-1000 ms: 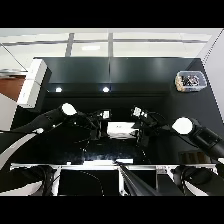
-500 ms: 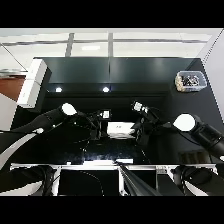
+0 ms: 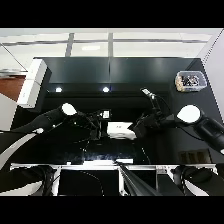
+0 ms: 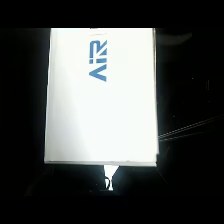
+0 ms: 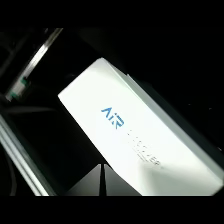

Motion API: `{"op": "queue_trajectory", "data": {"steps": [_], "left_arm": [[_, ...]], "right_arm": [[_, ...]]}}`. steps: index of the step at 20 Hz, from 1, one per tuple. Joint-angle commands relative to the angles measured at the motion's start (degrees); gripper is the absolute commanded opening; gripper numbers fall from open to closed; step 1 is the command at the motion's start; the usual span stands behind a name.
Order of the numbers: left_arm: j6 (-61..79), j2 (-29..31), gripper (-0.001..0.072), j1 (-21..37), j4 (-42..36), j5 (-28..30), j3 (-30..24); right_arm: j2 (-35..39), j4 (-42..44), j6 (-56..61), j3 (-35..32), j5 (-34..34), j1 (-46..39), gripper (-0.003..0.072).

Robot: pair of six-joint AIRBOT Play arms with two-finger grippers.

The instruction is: Fold the box and place the chain.

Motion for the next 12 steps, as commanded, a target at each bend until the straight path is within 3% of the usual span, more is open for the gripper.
{"op": "queue_trajectory", "data": {"steps": [1,6,12], "left_arm": [[0.04,-0.04,0.0371,-0.02,0.02,0.00,0.00],[0.02,-0.04,0.0371,-0.02,0.02,0.00,0.00],[0.02,-0.04,0.0371,-0.02,0.02,0.00,0.00]], "right_arm": [[-4.74,10.45,5.18,-0.46,0.39,-0.20,0.0031],[-10.34,9.11,5.99,-0.63,-0.07,-0.20,0.0032],[-12.00,7.45,7.34,-3.17,-2.99,-0.15,0.0032]]}}
